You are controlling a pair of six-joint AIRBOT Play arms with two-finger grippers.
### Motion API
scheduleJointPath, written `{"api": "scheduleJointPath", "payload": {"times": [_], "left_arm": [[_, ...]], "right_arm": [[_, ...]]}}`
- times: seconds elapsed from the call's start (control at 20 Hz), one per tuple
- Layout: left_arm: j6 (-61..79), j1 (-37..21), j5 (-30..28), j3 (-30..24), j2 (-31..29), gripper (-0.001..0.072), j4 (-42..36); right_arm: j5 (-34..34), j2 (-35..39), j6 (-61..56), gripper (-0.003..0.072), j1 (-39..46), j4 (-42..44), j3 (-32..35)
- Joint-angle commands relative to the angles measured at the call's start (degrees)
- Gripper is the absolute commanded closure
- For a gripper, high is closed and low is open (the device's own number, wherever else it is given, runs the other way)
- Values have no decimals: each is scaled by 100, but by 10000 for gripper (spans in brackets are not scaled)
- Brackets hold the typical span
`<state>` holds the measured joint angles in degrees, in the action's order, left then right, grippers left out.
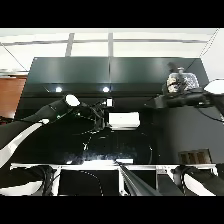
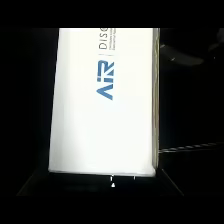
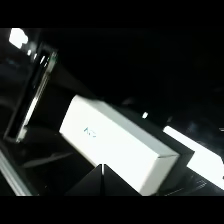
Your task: Fold the box and place the chain.
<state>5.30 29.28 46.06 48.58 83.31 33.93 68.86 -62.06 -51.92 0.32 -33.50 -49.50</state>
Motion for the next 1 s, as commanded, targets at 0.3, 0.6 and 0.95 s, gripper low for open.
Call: {"api": "scheduleJointPath", "payload": {"times": [0.3, 0.6, 0.95], "left_arm": [[-1322, 256, 603, 310, -841, -2, 1106], [-1707, 789, 350, 1318, -2, -1, 883], [-2474, 922, 599, 1978, 793, -1, 905]], "right_arm": [[262, 448, -105, 679, 979, -234, -52], [186, 448, -103, 677, 979, -236, -52], [184, 448, -98, 676, 981, -282, -48]]}}
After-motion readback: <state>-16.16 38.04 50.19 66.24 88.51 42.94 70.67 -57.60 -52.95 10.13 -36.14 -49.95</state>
